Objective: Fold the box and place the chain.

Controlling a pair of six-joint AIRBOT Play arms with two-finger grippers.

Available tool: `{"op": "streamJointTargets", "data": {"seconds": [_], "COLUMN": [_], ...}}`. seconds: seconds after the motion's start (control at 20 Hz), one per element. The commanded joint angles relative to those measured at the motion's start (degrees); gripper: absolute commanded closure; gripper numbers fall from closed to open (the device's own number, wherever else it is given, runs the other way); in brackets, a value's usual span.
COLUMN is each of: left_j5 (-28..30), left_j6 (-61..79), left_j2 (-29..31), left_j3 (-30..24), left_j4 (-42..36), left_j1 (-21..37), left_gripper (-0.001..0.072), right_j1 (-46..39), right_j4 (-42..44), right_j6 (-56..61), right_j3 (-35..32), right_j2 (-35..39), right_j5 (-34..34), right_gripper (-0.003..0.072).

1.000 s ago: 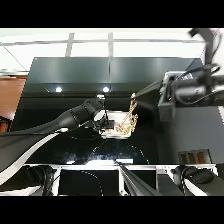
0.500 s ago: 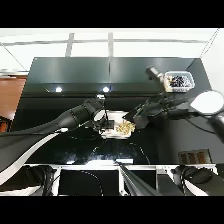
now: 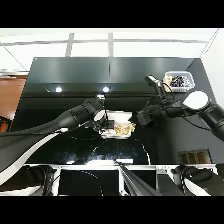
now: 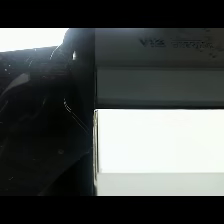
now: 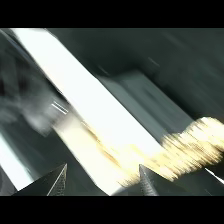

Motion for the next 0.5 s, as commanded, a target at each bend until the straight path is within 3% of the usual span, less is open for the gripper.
{"op": "streamJointTargets", "data": {"seconds": [0.0, 0.2, 0.25, 0.3, 0.45], "left_j5": [0.02, 0.02, 0.02, 0.02, 0.02], "left_j6": [0.00, 0.00, 0.00, 0.00, 0.00], "left_j2": [0.02, 0.02, 0.02, 0.02, 0.02], "left_j3": [0.04, 0.04, 0.04, 0.04, 0.04], "left_j4": [0.00, 0.00, 0.00, 0.00, 0.02], "left_j1": [0.04, 0.04, 0.04, 0.04, 0.04], "left_gripper": [0.0678, 0.0678, 0.0678, 0.0678, 0.0678], "right_j1": [-3.63, -1.11, 0.48, 2.10, 4.42], "right_j4": [-17.40, -19.96, -20.17, -20.20, -16.26], "right_j6": [-3.52, -12.96, -18.60, -25.53, -36.09], "right_j3": [-1.88, -10.12, -11.30, -11.74, -11.74], "right_j2": [0.15, -1.20, -1.79, -2.60, -4.68], "right_j5": [3.43, -9.62, -11.67, -12.85, -17.51], "right_gripper": [0.0165, 0.0161, 0.0123, -0.0028, -0.0028]}}
